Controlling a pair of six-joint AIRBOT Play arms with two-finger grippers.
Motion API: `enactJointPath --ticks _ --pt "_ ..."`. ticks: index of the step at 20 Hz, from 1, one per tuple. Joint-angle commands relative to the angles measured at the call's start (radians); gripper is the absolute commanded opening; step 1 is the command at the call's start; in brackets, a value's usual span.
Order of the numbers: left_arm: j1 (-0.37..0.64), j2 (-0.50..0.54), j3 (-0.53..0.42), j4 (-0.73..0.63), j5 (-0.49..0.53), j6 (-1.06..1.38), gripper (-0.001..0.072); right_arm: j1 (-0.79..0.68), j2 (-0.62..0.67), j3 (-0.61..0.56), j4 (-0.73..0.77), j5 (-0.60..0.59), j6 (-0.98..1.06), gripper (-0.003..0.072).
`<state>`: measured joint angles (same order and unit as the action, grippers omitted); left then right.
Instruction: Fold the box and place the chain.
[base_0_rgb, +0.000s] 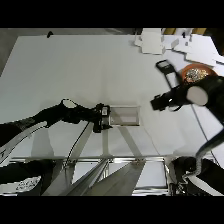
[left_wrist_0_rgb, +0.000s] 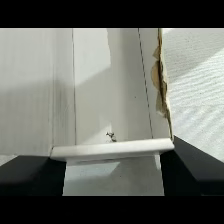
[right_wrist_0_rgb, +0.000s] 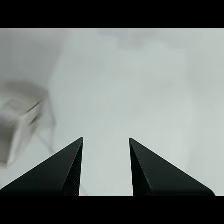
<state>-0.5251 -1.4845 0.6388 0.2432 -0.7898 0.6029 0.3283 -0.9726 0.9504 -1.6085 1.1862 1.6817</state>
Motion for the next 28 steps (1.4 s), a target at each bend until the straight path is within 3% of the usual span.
enactJointPath --ticks 1,3,6,14,28 --pt "0.0 0.0 0.001 0.0 0.0 -0.001 0.015 -0.311 -0.004 0.02 0.023 -0.135 -0.098 0.0287" --pt "0.0 0.0 0.001 0.0 0.0 -0.001 0.015 -0.435 -0.028 0.038 0.023 -0.19 -0.182 0.0221" --pt "0.0 0.0 0.001 0.0 0.001 -0.001 0.015 -0.551 -0.142 0.141 0.024 -0.208 -0.197 0.022" --pt "0.0 0.0 0.001 0.0 0.0 -0.001 0.015 -0.636 -0.548 0.377 0.05 -0.229 -0.137 0.0218" --pt "0.0 0.0 0.001 0.0 0.001 -0.001 0.015 -0.644 -0.738 0.392 0.015 -0.184 -0.142 0.0218"
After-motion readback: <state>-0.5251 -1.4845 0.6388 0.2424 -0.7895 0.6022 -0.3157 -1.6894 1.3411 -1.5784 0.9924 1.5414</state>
